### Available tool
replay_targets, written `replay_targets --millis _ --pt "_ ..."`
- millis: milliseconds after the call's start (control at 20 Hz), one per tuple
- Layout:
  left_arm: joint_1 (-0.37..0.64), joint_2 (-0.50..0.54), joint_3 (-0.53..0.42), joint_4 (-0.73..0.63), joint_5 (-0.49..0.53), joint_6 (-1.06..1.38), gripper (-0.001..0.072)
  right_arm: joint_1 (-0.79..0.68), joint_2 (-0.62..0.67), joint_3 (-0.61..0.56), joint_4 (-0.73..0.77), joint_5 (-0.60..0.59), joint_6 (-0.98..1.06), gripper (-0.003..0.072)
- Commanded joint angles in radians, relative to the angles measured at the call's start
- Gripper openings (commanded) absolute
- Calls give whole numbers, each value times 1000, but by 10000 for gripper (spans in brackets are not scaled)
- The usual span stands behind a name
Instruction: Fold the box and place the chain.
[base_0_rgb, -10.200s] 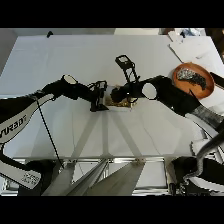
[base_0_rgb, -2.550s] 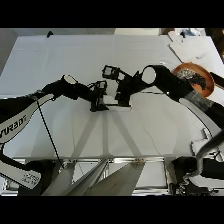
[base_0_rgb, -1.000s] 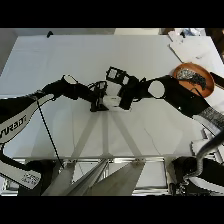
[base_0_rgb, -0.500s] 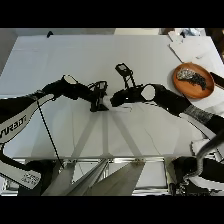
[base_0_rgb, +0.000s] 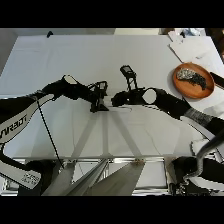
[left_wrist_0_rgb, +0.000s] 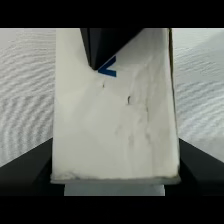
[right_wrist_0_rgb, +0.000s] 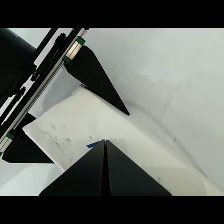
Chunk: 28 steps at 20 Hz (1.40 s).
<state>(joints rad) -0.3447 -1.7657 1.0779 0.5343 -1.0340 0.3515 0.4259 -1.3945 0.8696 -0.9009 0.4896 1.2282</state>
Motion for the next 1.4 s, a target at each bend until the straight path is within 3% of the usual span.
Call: replay_targets --millis 0,400,800,1150,1250,1350 --pt "0 1 1 -2 5 -1 276 1 37 5 47 -96 2 8" --pt "0 1 1 -2 5 -1 276 72 16 43 72 -201 3 8" --pt "0 1 1 -2 5 -1 276 134 -84 43 71 -119 33 9" --pt "0 1 1 -2 4 -1 276 132 -62 43 40 -117 28 11" --pt "0 1 1 -2 5 -1 276 130 -25 43 10 -140 28 118" --pt "0 1 1 -2 4 -1 276 131 16 43 -13 -164 28 134"
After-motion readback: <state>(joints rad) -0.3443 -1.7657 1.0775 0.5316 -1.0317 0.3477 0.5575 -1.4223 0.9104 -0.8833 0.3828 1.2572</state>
